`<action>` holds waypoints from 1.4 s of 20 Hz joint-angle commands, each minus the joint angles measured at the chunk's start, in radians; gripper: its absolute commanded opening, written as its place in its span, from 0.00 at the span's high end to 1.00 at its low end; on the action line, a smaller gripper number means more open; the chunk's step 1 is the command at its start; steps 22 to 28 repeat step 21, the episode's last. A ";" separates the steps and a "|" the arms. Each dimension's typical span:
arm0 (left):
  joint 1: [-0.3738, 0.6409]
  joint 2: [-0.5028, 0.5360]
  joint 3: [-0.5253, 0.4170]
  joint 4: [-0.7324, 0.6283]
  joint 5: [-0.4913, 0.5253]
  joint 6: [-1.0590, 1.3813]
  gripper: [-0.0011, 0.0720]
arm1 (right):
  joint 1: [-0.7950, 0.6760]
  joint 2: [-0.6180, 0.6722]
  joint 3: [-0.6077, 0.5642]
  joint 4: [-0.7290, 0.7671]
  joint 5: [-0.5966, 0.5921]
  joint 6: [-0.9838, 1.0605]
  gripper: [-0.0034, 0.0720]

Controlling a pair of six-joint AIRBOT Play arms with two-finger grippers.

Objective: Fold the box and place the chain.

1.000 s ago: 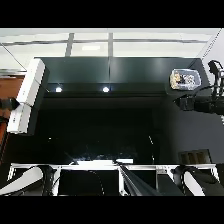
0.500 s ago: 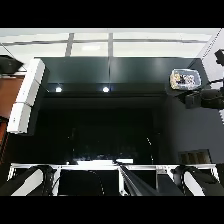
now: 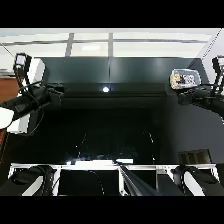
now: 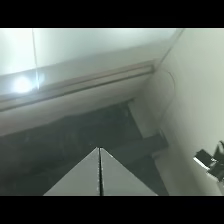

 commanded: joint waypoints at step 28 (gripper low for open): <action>0.061 0.030 -0.073 0.102 0.062 -0.051 0.94 | 0.001 -0.001 -0.021 0.001 -0.048 -0.008 0.93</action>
